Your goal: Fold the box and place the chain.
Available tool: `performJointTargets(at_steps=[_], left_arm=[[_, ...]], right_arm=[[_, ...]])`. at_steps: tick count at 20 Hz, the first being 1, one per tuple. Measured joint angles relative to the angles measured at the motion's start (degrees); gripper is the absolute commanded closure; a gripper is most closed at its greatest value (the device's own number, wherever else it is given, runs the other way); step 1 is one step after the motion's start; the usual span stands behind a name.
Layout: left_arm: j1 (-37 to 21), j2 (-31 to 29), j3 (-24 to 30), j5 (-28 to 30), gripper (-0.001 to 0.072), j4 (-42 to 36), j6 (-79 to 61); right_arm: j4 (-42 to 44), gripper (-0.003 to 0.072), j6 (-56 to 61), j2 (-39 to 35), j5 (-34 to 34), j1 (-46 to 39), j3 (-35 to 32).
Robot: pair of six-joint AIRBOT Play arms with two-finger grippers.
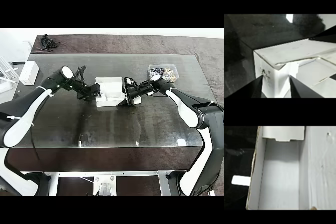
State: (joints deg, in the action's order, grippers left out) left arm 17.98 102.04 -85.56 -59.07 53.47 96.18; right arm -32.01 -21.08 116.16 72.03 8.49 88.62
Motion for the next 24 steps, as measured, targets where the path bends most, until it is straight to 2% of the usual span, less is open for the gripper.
performJointTargets(at_steps=[9,16,24], left_arm=[[2.56,4.90,-8.46,-5.79,0.0312,8.09,5.84],[4.11,9.16,-15.87,-12.70,0.0311,14.12,9.84],[4.50,10.64,-18.84,-15.93,0.0311,16.13,11.15]], right_arm=[[0.00,0.0103,0.00,0.00,0.02,0.00,0.00],[0.02,0.0102,0.00,0.00,0.02,0.00,0.00],[0.07,0.0102,-0.02,0.00,0.02,0.00,0.00]])
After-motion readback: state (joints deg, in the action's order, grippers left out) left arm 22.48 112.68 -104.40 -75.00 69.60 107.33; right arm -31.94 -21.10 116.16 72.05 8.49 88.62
